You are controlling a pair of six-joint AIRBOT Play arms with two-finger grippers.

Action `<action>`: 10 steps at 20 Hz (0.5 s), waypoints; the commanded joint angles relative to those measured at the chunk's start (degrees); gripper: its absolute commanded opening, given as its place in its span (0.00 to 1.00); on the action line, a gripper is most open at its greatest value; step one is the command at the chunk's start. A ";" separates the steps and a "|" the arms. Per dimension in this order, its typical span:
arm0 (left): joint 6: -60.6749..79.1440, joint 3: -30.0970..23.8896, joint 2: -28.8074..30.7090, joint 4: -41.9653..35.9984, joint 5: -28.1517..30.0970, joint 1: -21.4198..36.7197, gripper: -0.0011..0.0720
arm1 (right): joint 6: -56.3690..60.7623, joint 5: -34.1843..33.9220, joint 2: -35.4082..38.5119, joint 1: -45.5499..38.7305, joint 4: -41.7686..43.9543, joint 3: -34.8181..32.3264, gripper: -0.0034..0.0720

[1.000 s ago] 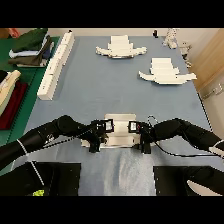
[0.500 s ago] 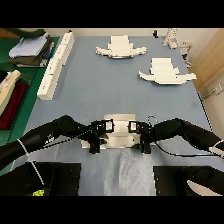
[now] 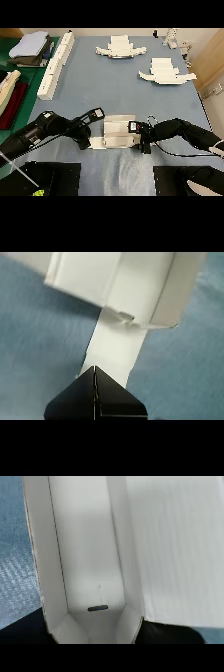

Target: Fold the box.

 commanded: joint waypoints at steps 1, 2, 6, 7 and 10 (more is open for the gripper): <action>-29.94 0.61 4.92 17.16 -13.92 3.93 0.03 | 0.00 0.02 -0.04 0.04 -0.02 0.04 0.84; -33.09 0.57 5.18 16.83 -16.90 7.02 0.03 | 0.00 0.02 -0.04 0.04 -0.02 0.04 0.84; -26.62 -3.06 4.35 -8.28 -18.49 23.26 0.03 | 0.00 0.02 -0.04 0.04 -0.02 0.04 0.84; -25.24 -4.94 4.17 -13.77 -16.85 25.90 0.03 | 0.00 0.04 -0.04 0.04 -0.02 0.04 0.84; -24.39 -11.06 4.09 -19.12 -10.60 26.49 0.03 | 0.00 0.02 -0.04 0.04 -0.02 0.04 0.84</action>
